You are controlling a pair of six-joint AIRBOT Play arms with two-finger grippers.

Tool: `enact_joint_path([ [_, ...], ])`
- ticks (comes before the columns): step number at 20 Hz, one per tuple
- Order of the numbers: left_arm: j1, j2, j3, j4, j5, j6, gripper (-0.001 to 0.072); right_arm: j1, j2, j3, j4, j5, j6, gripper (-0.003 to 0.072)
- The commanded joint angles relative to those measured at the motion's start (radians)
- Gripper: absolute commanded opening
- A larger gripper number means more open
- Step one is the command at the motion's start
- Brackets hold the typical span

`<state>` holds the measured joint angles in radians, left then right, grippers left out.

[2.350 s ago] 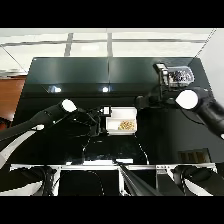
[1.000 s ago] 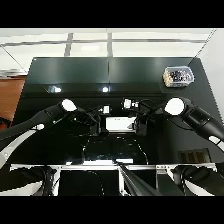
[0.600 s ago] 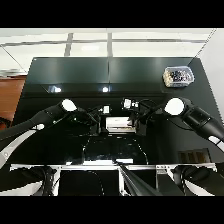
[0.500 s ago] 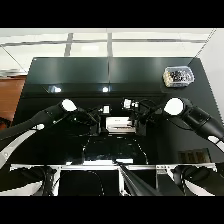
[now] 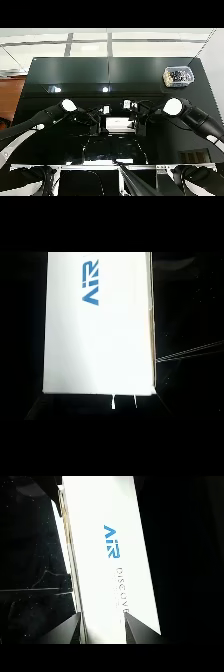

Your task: Fold the box and place the chain.

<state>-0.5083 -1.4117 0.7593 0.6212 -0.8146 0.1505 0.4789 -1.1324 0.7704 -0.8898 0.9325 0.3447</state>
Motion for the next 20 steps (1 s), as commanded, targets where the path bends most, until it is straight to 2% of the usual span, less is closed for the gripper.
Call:
enact_joint_path([
  [1,-0.001,-0.001,0.000,0.000,-0.001,-0.001,0.0462,0.001,-0.001,-0.022,0.000,0.005,0.001,0.0330],
  [6,-0.001,-0.001,0.000,0.000,-0.001,-0.001,0.0462,0.000,0.010,-0.044,-0.002,0.015,0.012,0.0329],
  [8,-0.001,-0.001,0.000,0.000,-0.001,-0.001,0.0462,-0.014,0.052,-0.023,-0.001,0.040,0.119,0.0328],
  [10,-0.001,-0.001,0.000,0.000,-0.001,-0.001,0.0463,-0.054,0.106,-0.008,0.003,0.075,0.345,0.0327],
  [11,-0.001,-0.001,0.000,-0.001,-0.001,-0.001,0.0463,-0.079,0.125,-0.009,0.003,0.107,0.462,0.0237],
  [12,-0.001,-0.001,0.000,-0.001,-0.001,-0.001,0.0463,-0.100,0.128,-0.013,0.007,0.154,0.544,0.0052],
  [13,-0.001,-0.001,0.000,-0.001,-0.001,-0.001,0.0463,-0.116,0.128,-0.032,0.040,0.190,0.595,0.0008],
  [15,0.000,-0.001,0.000,-0.002,0.000,-0.001,0.0464,-0.137,0.123,-0.086,0.172,0.180,0.590,0.0007],
  [18,-0.001,-0.001,0.000,-0.002,-0.002,-0.001,0.0464,-0.142,0.063,-0.124,0.414,0.089,0.590,0.0007],
  [20,-0.001,-0.001,0.000,-0.002,-0.002,-0.001,0.0464,-0.142,0.004,-0.124,0.475,0.043,0.592,0.0008],
])
